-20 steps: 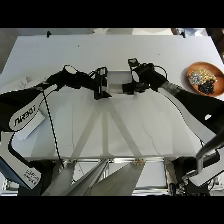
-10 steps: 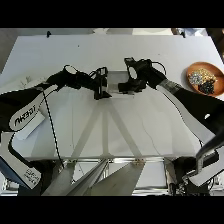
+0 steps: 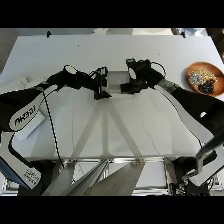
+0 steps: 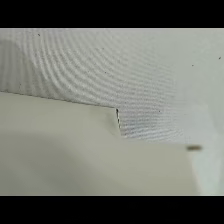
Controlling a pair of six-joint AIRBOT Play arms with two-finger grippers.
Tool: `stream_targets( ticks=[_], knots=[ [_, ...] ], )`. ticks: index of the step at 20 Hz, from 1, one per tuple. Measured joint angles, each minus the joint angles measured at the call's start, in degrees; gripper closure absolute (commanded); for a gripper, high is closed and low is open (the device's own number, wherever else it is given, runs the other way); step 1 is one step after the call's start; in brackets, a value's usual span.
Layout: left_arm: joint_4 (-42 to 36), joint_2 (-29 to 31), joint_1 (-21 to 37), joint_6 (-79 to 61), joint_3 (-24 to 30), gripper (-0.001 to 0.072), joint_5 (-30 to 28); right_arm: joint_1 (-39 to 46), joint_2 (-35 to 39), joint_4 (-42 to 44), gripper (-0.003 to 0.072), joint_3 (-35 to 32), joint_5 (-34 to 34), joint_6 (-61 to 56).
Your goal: Fold the box and place the chain.
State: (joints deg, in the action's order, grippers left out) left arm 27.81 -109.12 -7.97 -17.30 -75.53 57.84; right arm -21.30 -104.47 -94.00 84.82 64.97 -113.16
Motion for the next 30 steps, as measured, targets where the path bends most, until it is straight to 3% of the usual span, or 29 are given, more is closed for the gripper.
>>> stream_targets(
  ticks=[3,4,5,6,17,25,30],
  knots=[
    [0.0,0.0,0.0,-0.09,0.0,0.0283,0.0,-0.02,-0.15,-0.02,0.0667,0.04,0.02,0.26],
    [0.0,0.0,0.0,-0.13,0.0,0.0283,0.02,-0.02,-0.17,-0.04,0.0576,0.04,0.04,0.35],
    [0.04,0.0,0.0,-0.33,0.0,0.0283,0.04,-0.04,-0.26,-0.26,0.0432,0.02,-0.09,0.92],
    [0.07,0.0,0.02,-0.48,0.0,0.0283,0.09,-0.04,-0.26,-0.57,0.0367,0.0,0.26,0.98],
    [0.02,-0.02,-0.04,-0.22,0.0,0.0283,0.0,-0.09,1.51,1.07,0.0367,1.57,4.15,0.48],
    [0.0,-0.02,-0.04,-0.22,0.0,0.0283,-0.09,0.48,2.45,0.57,0.0367,7.69,10.86,0.63],
    [0.02,-0.02,-0.04,-0.24,0.0,0.0283,-0.04,4.09,6.95,-0.09,0.0368,11.13,15.21,1.66]
  ],
)
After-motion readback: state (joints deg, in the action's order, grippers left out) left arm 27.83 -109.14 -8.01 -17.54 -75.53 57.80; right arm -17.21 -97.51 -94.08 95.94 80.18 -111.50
